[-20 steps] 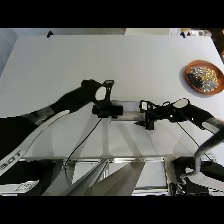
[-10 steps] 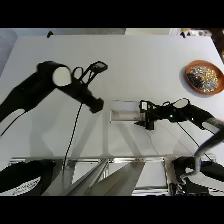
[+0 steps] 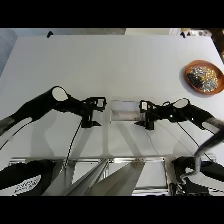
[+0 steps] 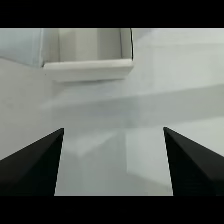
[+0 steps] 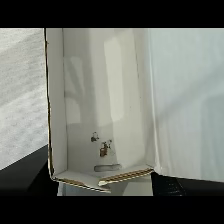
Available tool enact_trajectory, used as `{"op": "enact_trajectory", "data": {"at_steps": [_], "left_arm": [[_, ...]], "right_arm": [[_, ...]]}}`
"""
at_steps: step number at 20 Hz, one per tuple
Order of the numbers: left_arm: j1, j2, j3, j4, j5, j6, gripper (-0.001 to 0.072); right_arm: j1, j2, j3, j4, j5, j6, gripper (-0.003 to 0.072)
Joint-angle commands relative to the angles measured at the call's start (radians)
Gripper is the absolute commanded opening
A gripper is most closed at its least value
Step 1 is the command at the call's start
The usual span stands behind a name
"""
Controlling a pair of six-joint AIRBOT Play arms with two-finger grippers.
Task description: Fold the box and place the chain.
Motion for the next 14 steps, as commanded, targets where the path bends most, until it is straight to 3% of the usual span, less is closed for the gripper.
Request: {"op": "enact_trajectory", "data": {"at_steps": [1, 14], "left_arm": [[0.002, -0.102, -0.026, -0.244, 0.041, 0.295, 0.07], [-0.002, -0.167, -0.022, -0.343, 0.103, 0.364, 0.0702]], "right_arm": [[0.0, 0.001, 0.0, 0.0, 0.0, 0.0, 0.0298], [0.0, 0.001, 0.0, 0.0, 0.0, 0.0, 0.0298]]}}
